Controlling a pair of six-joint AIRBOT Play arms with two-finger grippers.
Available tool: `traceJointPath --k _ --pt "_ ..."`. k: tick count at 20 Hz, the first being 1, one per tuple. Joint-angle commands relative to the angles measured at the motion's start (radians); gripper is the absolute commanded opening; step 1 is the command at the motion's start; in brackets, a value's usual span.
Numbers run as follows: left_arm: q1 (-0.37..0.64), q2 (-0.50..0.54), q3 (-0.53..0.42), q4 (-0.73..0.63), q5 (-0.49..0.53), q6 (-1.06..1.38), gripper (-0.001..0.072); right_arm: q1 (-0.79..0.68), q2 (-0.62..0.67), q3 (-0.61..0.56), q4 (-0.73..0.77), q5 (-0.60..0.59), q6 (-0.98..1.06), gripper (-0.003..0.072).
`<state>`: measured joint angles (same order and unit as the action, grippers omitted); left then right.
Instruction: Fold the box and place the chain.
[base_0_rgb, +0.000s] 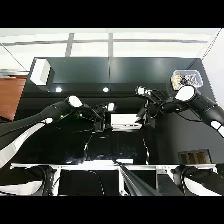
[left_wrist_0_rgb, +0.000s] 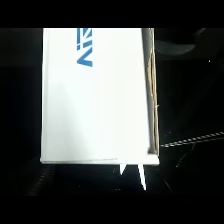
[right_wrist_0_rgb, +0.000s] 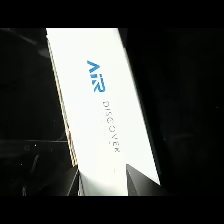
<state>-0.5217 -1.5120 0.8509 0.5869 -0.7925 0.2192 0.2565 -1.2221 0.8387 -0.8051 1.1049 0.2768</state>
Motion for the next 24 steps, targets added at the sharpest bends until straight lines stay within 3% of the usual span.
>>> traceJointPath --k 1,12,14,24 --pt "0.000 0.000 0.000 0.000 0.000 0.001 0.0332 0.020 0.000 -0.007 0.000 -0.034 0.003 0.0303" --pt "0.000 0.000 0.000 0.000 0.000 0.001 0.0332 0.019 0.000 -0.007 0.000 -0.031 0.026 0.0309" --pt "0.000 0.000 0.000 0.000 0.000 0.001 0.0332 0.019 0.000 -0.007 0.000 -0.028 0.027 0.0376" --pt "0.000 0.000 0.000 0.000 0.000 0.001 0.0333 0.019 0.004 -0.042 0.003 -0.043 0.035 0.0374"
